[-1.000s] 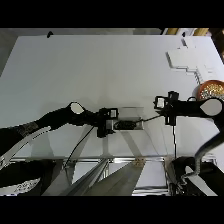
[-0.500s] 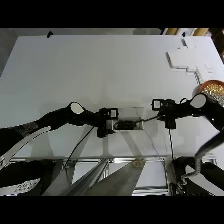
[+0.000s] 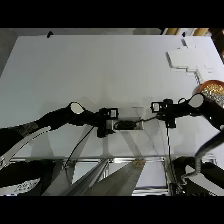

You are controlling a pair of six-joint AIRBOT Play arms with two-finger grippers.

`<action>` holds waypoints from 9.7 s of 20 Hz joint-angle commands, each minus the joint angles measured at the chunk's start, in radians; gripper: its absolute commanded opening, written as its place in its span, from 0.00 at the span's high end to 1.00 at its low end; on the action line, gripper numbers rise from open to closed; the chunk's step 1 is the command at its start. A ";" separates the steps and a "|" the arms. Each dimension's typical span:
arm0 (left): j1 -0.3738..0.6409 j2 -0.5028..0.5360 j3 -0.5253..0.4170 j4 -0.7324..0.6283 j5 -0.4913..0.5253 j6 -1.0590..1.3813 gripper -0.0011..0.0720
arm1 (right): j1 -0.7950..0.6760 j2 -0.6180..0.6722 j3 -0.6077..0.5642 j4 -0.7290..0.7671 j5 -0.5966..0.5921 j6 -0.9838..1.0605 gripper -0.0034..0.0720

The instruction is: Fold the box and place the chain.

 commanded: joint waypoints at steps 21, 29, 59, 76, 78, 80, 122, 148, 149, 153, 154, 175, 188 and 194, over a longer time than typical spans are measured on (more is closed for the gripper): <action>0.000 0.001 0.000 0.000 0.000 0.000 0.53 | 0.003 0.121 0.000 0.058 0.127 -0.047 0.94; 0.000 0.001 0.000 0.000 0.000 0.000 0.53 | 0.194 0.274 0.000 0.324 0.184 -0.027 0.94; 0.000 0.001 0.000 0.000 0.000 0.000 0.53 | 0.531 0.267 0.000 -0.331 -0.062 0.500 0.71; 0.000 0.001 0.000 0.000 0.000 0.000 0.53 | 0.132 0.217 0.000 -0.090 0.018 0.126 0.71; 0.000 0.001 0.000 0.000 0.000 0.000 0.53 | 0.126 0.167 0.000 -0.072 0.018 0.077 0.72; 0.000 0.001 0.000 0.000 0.000 0.000 0.53 | 0.126 0.104 0.000 -0.072 0.016 0.068 0.72; 0.000 0.001 0.000 0.000 0.000 0.000 0.53 | 0.126 0.364 0.000 0.168 0.122 0.100 0.94; 0.000 0.001 0.000 0.000 0.000 0.000 0.53 | 0.465 0.171 0.014 0.353 -0.099 0.593 0.77; 0.000 0.001 0.000 0.000 0.000 0.000 0.53 | 0.451 0.176 0.037 0.353 -0.069 0.593 0.81; 0.000 0.001 0.000 0.000 0.000 0.000 0.53 | 0.316 0.176 0.189 0.375 0.035 0.594 0.83; 0.000 0.001 0.000 0.000 0.000 0.000 0.53 | 0.288 0.176 0.229 0.370 0.025 0.589 0.84; 0.000 0.001 0.000 0.000 0.000 0.000 0.53 | 0.463 -0.031 0.308 0.144 0.185 0.510 0.79; 0.000 0.001 0.000 0.000 0.000 0.000 0.53 | 0.481 -0.048 0.304 0.192 0.221 0.510 0.69; 0.000 0.001 0.000 0.000 0.000 0.000 0.53 | 0.551 -0.068 0.304 0.080 0.156 0.485 0.69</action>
